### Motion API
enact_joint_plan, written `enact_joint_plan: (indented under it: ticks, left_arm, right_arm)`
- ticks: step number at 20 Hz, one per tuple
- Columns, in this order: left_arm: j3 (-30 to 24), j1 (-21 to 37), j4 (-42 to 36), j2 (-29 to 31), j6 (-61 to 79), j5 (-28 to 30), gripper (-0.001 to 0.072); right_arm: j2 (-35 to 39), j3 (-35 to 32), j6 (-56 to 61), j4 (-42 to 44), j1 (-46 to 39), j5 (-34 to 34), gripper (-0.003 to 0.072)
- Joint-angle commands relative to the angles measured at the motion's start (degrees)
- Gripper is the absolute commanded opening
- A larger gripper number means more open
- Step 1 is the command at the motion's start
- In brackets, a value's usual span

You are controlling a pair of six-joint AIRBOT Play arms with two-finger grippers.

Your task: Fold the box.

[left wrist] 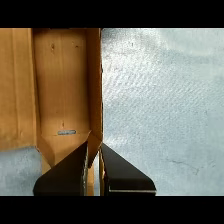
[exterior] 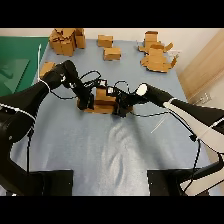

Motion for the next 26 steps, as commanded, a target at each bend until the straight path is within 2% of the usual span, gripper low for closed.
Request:
enact_joint_plan:
  ticks: [1,2,3,5,6,8,11,12,13,14,16,20,26]
  left_arm:
    - [0.0,0.1,-1.7,1.7,-1.1,-0.6,0.0139]
    - [0.0,0.1,-2.5,2.7,-1.1,0.4,0.014]
    - [0.0,0.1,-2.9,3.9,-1.1,2.0,0.022]
    - [0.0,0.2,-2.9,6.1,-2.9,6.7,0.0461]
    - [0.0,0.4,-2.6,7.0,-3.7,8.6,0.0555]
    - [0.0,1.1,1.3,7.7,-5.1,8.7,0.0554]
    - [0.0,1.7,10.8,7.0,-9.0,5.2,0.0555]
    - [-0.1,1.9,11.3,6.6,-8.8,4.9,0.0556]
    - [-0.1,2.0,11.2,6.3,-8.2,5.4,0.0627]
    - [-0.1,2.0,10.8,5.8,-8.1,6.6,0.0663]
    - [-0.1,1.7,9.1,4.2,-7.0,8.2,0.0663]
    - [-0.1,-0.1,7.3,0.5,-5.6,7.5,0.0663]
    - [-0.1,-1.4,7.4,0.0,-5.3,6.7,0.066]
  right_arm:
    - [0.0,0.0,0.0,0.0,0.0,0.1,0.0508]
    - [0.0,0.0,0.0,0.0,0.1,0.1,0.0508]
    - [0.0,0.0,0.0,0.0,0.0,0.1,0.0508]
    - [0.0,0.0,0.0,0.0,0.0,0.1,0.0508]
    - [0.0,0.0,0.0,0.0,0.1,0.1,0.0508]
    - [0.0,0.0,0.0,0.0,0.0,0.1,0.0508]
    - [0.0,0.0,0.0,0.0,0.0,0.1,0.0508]
    - [0.0,0.0,0.0,0.0,0.0,0.1,0.0508]
    - [0.0,0.0,0.0,0.0,0.0,0.1,0.0508]
    - [0.0,0.0,0.0,0.0,0.0,0.1,0.0508]
    - [0.0,0.0,0.0,0.0,0.0,0.1,0.0508]
    - [0.0,0.0,0.0,0.0,0.0,0.1,0.0508]
    - [0.0,0.0,0.0,0.0,0.0,0.1,0.0508]
